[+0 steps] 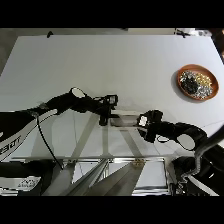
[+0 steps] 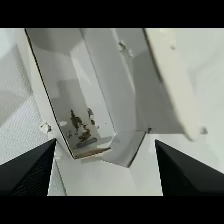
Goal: Fold the box and place the chain.
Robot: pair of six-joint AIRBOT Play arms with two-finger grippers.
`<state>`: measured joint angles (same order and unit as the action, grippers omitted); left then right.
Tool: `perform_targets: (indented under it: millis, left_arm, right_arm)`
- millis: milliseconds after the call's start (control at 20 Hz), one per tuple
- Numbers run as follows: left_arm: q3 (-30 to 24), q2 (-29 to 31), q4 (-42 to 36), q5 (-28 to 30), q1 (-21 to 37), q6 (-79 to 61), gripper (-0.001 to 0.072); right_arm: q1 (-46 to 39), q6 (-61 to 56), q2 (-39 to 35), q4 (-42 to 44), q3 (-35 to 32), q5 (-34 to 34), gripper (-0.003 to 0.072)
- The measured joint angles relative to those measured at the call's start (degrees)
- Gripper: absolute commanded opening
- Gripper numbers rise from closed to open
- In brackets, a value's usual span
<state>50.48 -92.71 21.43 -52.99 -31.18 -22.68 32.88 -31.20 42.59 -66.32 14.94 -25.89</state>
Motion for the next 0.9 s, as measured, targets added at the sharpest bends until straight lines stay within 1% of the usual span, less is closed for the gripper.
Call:
perform_targets:
  millis: [150, 500, 650, 900]
  left_arm:
    - [0.0, 0.0, 0.0, 0.0, 0.0, 0.0, 0.0011]
    - [0.02, 0.0, -0.09, 0.17, 0.0, 0.04, 0.0011]
    - [0.02, 0.0, 0.0, 0.13, 0.0, -0.02, 0.0011]
    - [0.02, 0.0, 0.09, -0.11, 0.0, -0.04, 0.0011]
  right_arm:
    - [-0.85, 7.39, 2.14, 4.07, 0.0, 0.61, 0.0693]
    - [-6.71, 25.46, 4.33, 14.8, 0.02, 0.22, 0.0693]
    - [-7.54, 34.56, 6.49, 18.86, 0.02, -0.9, 0.0693]
    - [-8.13, 44.89, 10.73, 25.27, 0.2, -1.97, 0.0693]
